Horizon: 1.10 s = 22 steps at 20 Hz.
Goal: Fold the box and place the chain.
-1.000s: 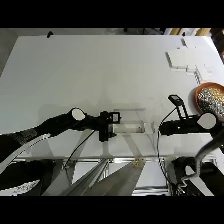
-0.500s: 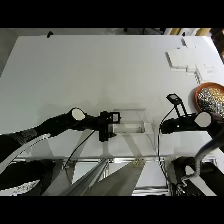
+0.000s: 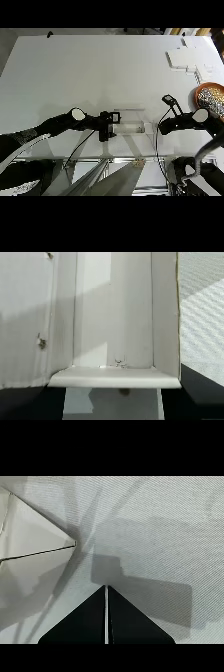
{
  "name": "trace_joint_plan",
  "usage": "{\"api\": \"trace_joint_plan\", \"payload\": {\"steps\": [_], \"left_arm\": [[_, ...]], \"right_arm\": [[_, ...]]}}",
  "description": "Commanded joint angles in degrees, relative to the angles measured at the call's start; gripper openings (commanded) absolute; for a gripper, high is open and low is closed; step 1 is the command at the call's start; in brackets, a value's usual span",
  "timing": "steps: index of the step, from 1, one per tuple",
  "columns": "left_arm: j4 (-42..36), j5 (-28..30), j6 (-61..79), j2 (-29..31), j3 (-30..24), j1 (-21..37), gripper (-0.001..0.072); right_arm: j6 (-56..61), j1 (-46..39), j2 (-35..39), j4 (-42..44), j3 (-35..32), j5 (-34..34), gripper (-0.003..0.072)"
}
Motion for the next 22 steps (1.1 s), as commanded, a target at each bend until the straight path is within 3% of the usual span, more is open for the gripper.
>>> {"api": "trace_joint_plan", "payload": {"steps": [1,8,16,22], "left_arm": [[0.0,0.0,0.0,0.0,0.0,0.0,0.0173],[0.0,0.0,0.0,0.0,0.0,0.0,0.0173],[0.0,-0.2,0.0,0.0,0.0,0.0,0.0173],[0.0,-0.2,0.0,0.0,0.0,0.0,0.0173]], "right_arm": [[-7.0,-3.6,-2.0,5.3,0.0,1.6,0.0012],[-10.9,-3.9,-7.1,9.2,0.0,0.8,0.0012],[-8.6,-3.9,-7.2,10.3,0.0,0.3,0.0013],[-8.7,-3.9,-7.3,16.8,0.0,3.5,0.0013]]}}
